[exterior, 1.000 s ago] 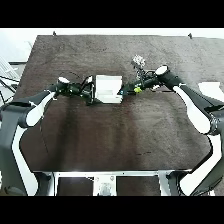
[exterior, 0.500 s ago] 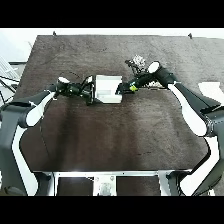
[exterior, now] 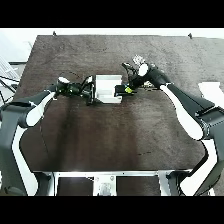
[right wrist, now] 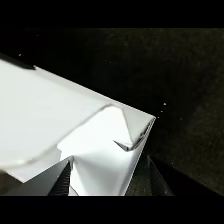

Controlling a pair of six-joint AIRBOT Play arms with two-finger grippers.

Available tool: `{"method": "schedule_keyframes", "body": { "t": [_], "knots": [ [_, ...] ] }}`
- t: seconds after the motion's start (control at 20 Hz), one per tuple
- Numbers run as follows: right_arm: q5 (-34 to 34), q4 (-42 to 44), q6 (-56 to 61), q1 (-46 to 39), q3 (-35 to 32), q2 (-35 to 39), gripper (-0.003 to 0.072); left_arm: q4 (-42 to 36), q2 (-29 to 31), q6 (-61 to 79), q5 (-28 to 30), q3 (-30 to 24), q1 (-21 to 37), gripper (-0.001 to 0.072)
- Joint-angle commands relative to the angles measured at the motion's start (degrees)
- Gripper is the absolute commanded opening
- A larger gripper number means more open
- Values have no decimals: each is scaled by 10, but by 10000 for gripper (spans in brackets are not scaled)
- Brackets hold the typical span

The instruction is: Fold the box and place the chain.

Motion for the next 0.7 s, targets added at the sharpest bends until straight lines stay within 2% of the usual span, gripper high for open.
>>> {"method": "schedule_keyframes", "body": {
  "t": [0.0,0.2,0.45,0.55,0.65],
  "knots": [
    [-2,-79,105,23,15,0,561,0,0,0,0,0,0,357],
    [32,-199,192,47,36,0,561,0,0,0,0,0,0,356],
    [36,-203,233,52,46,-3,557,0,0,0,0,0,0,357],
    [36,-203,238,55,47,-8,516,0,0,0,0,0,0,357],
    [45,-203,249,60,61,-19,516,0,0,0,1,0,0,357]
  ]
}}
